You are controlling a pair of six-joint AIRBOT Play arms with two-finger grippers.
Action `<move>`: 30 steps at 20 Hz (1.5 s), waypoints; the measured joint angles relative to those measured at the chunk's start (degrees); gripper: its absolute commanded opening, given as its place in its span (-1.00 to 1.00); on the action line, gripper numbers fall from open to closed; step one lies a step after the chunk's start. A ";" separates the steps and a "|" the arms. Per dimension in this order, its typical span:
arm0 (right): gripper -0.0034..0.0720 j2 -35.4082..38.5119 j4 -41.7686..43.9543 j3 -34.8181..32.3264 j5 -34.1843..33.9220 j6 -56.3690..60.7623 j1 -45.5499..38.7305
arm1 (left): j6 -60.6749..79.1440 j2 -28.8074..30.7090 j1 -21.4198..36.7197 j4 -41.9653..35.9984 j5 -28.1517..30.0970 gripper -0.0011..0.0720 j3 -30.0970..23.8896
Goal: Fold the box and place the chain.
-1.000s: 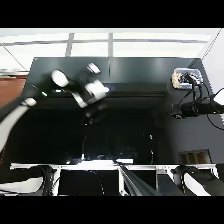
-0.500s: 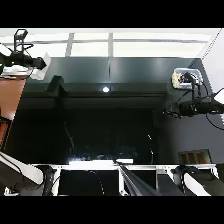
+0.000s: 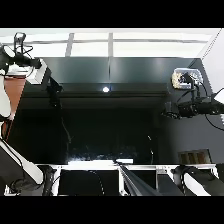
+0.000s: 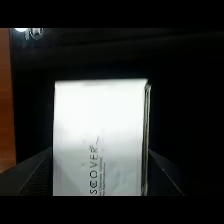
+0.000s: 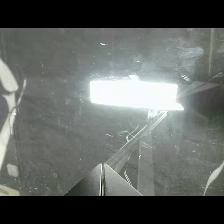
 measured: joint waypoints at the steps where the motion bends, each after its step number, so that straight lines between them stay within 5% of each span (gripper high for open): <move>1: -0.87 0.00 0.20 0.00 -0.26 -0.35 0.20 | -0.37 1.22 -0.35 0.22 1.11 0.96 0.37; 2: -0.87 0.00 0.35 0.00 -0.94 -0.83 0.57 | -0.76 2.75 -0.79 0.44 1.57 0.84 0.63; 3: -0.87 0.00 0.42 0.00 -1.95 -1.51 1.16 | -1.11 4.42 -1.27 0.63 1.55 0.21 0.74; 4: -0.87 0.00 0.57 0.00 -3.28 -2.27 1.92 | -1.92 6.19 -1.70 0.63 1.38 -0.92 0.87; 10: -0.87 1.03 -1.99 0.74 -10.97 -7.96 4.37 | -5.25 18.43 -4.31 -7.21 -13.03 -0.91 -1.97; 14: -0.88 8.17 -10.93 0.70 -13.16 -7.45 4.72 | -4.57 32.00 -8.20 -10.97 -21.44 -0.91 -14.78; 22: -0.87 21.59 -20.00 -13.68 -29.79 -8.11 4.63 | -3.23 79.08 -15.39 -14.43 1.16 -0.90 -77.79; 25: -0.87 22.16 -21.70 -17.03 -32.46 -7.91 3.72 | -3.21 89.53 -14.10 -14.86 4.76 -0.90 -88.76; 30: -0.87 22.45 -21.57 -18.67 -32.87 -7.72 3.13 | -3.15 95.69 -12.70 -15.10 6.71 -0.90 -94.20</move>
